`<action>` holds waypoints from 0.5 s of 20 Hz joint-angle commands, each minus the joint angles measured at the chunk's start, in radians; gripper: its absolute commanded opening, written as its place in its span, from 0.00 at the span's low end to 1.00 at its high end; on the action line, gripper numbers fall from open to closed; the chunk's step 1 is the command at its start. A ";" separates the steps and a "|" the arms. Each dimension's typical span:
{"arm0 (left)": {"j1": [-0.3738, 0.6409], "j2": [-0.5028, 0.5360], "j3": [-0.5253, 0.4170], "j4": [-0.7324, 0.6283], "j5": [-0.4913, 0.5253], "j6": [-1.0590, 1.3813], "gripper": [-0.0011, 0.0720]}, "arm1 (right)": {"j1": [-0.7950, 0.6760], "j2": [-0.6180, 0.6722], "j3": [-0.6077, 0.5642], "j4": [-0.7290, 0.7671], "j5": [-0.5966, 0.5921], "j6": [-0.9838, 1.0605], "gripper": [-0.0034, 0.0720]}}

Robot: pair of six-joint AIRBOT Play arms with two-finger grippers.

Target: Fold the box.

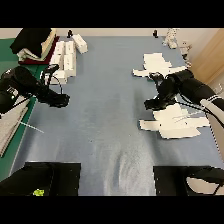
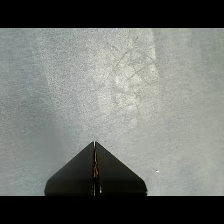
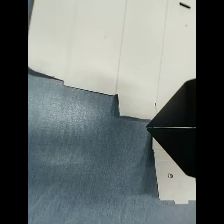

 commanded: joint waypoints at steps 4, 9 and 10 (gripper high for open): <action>0.000 0.000 0.000 0.000 0.000 0.000 0.03 | 0.000 0.000 0.001 0.047 0.042 0.001 0.05; 0.000 0.000 0.000 0.000 0.000 0.000 0.03 | 0.000 0.000 0.000 0.152 0.065 0.003 0.05; 0.000 0.000 0.000 0.000 0.000 0.000 0.03 | -0.001 0.000 0.000 0.145 0.063 0.019 0.05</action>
